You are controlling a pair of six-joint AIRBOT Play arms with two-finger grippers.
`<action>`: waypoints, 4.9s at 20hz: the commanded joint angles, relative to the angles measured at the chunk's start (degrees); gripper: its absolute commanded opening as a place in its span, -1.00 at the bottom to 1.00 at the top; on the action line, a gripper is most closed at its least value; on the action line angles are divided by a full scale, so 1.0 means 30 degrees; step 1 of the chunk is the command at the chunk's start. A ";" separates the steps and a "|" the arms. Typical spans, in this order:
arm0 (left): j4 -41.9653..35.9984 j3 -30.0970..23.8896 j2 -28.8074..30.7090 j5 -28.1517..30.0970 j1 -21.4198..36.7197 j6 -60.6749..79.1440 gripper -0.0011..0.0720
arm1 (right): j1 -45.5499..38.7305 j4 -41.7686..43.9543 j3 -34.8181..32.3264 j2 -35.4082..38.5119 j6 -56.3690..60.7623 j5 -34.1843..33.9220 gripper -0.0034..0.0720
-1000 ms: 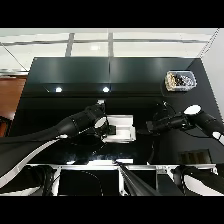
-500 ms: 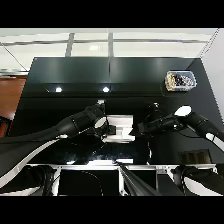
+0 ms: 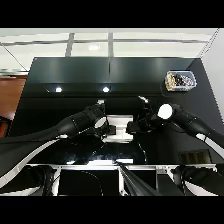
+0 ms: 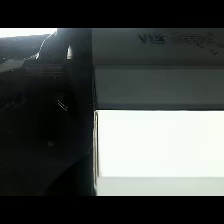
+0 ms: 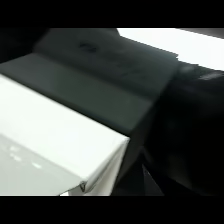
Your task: Fold the box and place the chain.
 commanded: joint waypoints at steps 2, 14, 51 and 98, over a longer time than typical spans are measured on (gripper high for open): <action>0.0015 0.0007 -0.0007 -0.0007 0.0007 0.0000 -0.89 | 0.2448 -0.5916 0.1639 -0.0029 0.6863 0.0758 0.20; 0.0051 0.0007 -0.0007 -0.0015 0.0007 0.0000 -0.89 | 0.5421 -0.9770 0.3417 -0.1377 1.2480 0.3322 0.06; -0.0007 0.0007 0.0000 -0.0015 0.0007 0.0000 -0.89 | 0.5617 -0.8466 0.3898 -0.2761 1.3216 0.2455 -0.37; -0.0007 0.0007 -0.0007 -0.0015 0.0007 0.0000 -0.89 | -1.2604 -0.5770 1.8965 -1.2692 1.2830 0.3082 0.57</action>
